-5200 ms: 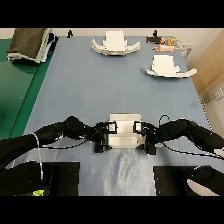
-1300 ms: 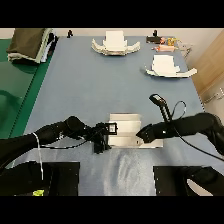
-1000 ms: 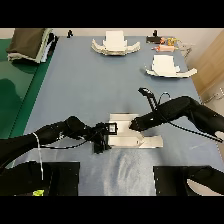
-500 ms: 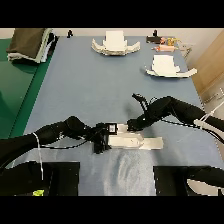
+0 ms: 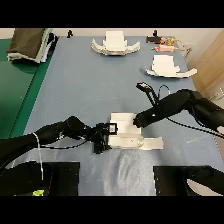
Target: Fold the box.
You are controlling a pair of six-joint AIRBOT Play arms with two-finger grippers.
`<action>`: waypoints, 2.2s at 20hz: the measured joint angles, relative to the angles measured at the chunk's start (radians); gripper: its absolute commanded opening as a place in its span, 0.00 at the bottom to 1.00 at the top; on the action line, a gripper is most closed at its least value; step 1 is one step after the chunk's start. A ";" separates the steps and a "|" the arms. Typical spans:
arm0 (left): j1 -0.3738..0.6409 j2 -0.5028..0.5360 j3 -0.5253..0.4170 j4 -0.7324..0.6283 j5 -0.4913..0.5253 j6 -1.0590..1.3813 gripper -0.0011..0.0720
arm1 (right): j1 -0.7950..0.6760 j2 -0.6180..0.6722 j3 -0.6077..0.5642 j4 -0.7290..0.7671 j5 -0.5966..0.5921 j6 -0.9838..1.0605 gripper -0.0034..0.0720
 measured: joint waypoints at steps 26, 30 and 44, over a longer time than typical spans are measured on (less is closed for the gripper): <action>0.000 0.000 0.000 0.000 0.001 -0.001 0.72 | 0.131 0.211 -0.376 -0.145 0.231 -0.660 0.15; 0.000 0.000 0.000 0.000 0.001 -0.001 0.72 | 0.133 0.209 -0.376 -0.108 0.243 -0.663 0.15; 0.000 0.000 0.000 0.002 0.001 0.000 0.72 | 0.132 0.124 -0.374 0.019 0.271 -0.662 0.81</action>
